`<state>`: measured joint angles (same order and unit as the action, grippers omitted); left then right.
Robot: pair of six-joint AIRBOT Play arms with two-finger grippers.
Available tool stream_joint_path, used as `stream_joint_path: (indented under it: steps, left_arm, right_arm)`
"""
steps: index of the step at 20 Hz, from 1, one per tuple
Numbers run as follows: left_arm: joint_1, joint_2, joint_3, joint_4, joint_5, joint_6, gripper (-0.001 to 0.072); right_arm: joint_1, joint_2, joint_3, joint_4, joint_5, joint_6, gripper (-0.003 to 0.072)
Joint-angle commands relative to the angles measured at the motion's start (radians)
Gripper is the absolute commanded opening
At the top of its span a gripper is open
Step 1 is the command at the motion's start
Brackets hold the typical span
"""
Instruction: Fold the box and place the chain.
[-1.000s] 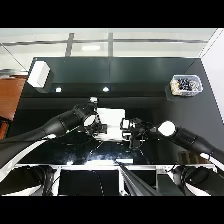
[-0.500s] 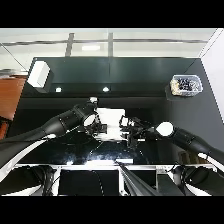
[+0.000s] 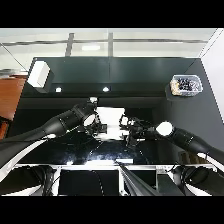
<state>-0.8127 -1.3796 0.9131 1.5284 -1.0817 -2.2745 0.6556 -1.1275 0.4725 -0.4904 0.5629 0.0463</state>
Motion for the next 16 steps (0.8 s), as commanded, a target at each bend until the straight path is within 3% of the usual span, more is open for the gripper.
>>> stream_joint_path:
  steps: [1,4,5,6,7,10,12,13,16]
  left_arm:
    - [0.0,-0.001,0.0,0.0,0.0,0.001,0.0031]
    - [0.0,-0.001,0.0,0.0,0.0,0.0,0.0032]
    - [0.0,-0.001,0.0,0.0,0.0,0.0,0.0031]
    - [0.0,-0.001,0.0,0.0,0.0,0.0,0.0032]
    - [0.0,-0.001,0.0,0.0,0.0,0.0,0.0032]
    - [0.0,-0.001,0.0,0.0,0.0,0.0,0.0032]
    - [0.0,-0.002,0.0,0.0,0.003,0.0,0.0031]
    - [0.0,-0.003,0.0,0.0,0.006,0.0,0.0032]
    - [0.0,-0.007,0.0,0.0,0.004,0.0,0.0031]
  right_arm:
    - [0.001,0.0,0.001,0.001,-0.011,0.0,0.042]
    - [0.001,0.0,0.001,0.001,-0.012,0.005,0.0422]
    - [0.0,0.0,0.001,-0.001,-0.012,0.016,0.0388]
    - [-0.006,0.002,0.001,-0.001,-0.005,0.041,0.0153]
    - [-0.018,0.004,0.001,-0.004,0.005,0.072,0.0046]
    - [-0.088,0.042,0.001,-0.067,0.078,0.264,0.0025]
    - [-0.175,0.093,0.001,-0.139,0.157,0.519,0.0025]
    - [-0.239,0.12,0.001,-0.174,0.222,0.665,0.0025]
    - [-0.436,0.197,0.001,-0.225,0.466,0.843,0.0024]
